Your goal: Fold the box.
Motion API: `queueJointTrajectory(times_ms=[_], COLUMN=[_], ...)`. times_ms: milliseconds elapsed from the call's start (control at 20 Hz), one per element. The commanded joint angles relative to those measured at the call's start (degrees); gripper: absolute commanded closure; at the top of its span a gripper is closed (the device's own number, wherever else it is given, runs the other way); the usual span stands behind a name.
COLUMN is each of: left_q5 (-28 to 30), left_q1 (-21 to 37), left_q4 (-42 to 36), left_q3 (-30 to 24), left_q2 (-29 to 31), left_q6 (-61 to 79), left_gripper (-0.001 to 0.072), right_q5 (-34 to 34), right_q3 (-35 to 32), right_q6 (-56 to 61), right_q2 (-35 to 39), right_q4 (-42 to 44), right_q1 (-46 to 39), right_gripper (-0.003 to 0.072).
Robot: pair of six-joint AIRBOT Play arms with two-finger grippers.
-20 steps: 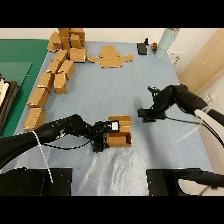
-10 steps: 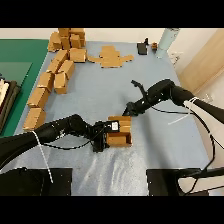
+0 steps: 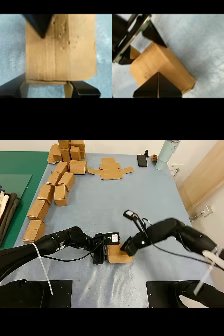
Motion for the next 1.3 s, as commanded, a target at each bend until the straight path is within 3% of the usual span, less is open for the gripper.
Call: queueJointTrajectory(times_ms=[0,200,500,550,600,700,750,950,1000,1050,1250], left_q5=[0.0,0.0,0.0,0.0,0.0,0.0,0.0,0.0,0.0,0.0,0.0], left_q1=[0.0,0.0,0.0,0.0,0.0,0.0,0.0,0.0,0.0,0.0,0.0], left_q4=[0.0,0.0,0.0,0.0,0.0,0.0,0.0,0.0,0.0,0.0,0.0], left_q3=[0.0,0.0,0.0,0.0,0.0,0.0,0.0,0.0,0.0,0.0,0.0], left_q2=[0.0,0.0,0.0,0.0,0.0,0.0,0.0,0.0,0.0,0.0,0.0], left_q6=[0.0,0.0,0.0,0.0,0.0,0.0,0.0,0.0,0.0,0.0,0.0], left_gripper=[0.0347,0.0347,0.0347,0.0347,0.0347,0.0347,0.0347,0.0347,0.0347,0.0347,0.0347], right_q5=[11.4,21.9,30.9,31.6,31.7,31.7,31.7,31.7,31.7,31.7,32.0], right_q3=[-6.4,-9.9,-16.8,-17.5,-17.5,-17.5,-17.5,-17.5,-17.5,-17.5,-17.5], right_q6=[-0.4,-0.3,-0.4,-0.4,-0.4,-0.4,-0.4,-0.4,-0.4,-0.4,-0.4], right_q2=[8.5,14.5,20.9,20.9,20.9,20.9,20.8,19.2,18.5,17.6,16.1], right_q4=[-6.3,-19.3,-38.9,-40.5,-41.2,-41.4,-41.9,-46.2,-46.1,-46.1,-46.7], right_q1=[7.3,17.2,27.4,28.1,28.6,28.9,28.9,28.8,28.8,28.8,28.8], right_gripper=[0.0683,0.0683,0.0666,0.0577,0.0566,0.0355,0.0308,0.0291,0.0209,0.0179,0.0166])
